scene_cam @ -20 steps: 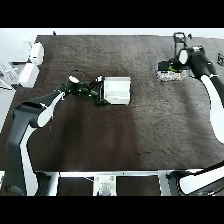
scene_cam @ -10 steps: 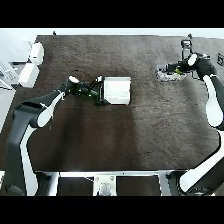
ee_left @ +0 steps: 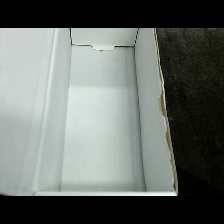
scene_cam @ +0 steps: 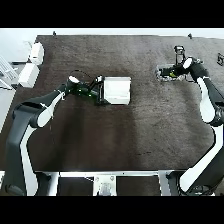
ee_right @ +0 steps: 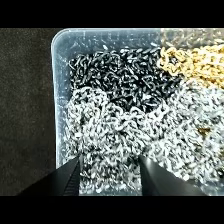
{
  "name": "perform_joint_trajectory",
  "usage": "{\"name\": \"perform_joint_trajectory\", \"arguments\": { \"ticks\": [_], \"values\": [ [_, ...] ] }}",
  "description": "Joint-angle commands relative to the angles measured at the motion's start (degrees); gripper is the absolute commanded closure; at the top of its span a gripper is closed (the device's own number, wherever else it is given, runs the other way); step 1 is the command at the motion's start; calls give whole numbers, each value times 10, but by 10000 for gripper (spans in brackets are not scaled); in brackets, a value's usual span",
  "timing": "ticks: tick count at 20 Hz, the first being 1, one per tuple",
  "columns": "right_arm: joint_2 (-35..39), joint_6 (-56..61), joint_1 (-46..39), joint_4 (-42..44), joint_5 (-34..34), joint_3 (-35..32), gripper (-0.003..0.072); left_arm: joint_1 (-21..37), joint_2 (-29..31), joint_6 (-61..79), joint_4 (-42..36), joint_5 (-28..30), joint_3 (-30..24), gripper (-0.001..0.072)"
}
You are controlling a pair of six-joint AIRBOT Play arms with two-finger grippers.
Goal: Fold the box and place the chain.
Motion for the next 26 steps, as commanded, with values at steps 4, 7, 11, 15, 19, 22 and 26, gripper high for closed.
{"name": "perform_joint_trajectory", "arguments": {
  "ticks": [4, 7, 11, 15, 19, 22, 26],
  "values": [
    [-12, -5, 0, 12, 9, 5, 659, 0, 0, 0, 0, 0, 0, 427],
    [-2, -3, 3, 11, 12, 16, 679, 0, 0, 0, 0, 0, 0, 427],
    [27, -2, 9, 6, 13, 30, 679, 0, 0, 0, 0, 0, 0, 427],
    [50, 17, 9, -35, 13, 30, 679, 0, 0, 0, 0, 0, 0, 427],
    [64, 17, 11, -47, 28, 30, 680, 0, 0, 0, 0, 0, 0, 427],
    [93, 17, 17, -52, 30, 30, 681, 0, 0, 0, 0, 0, 0, 427],
    [153, 17, 26, -71, 30, 30, 680, 0, 0, 0, 0, 0, 0, 427]
  ]
}}
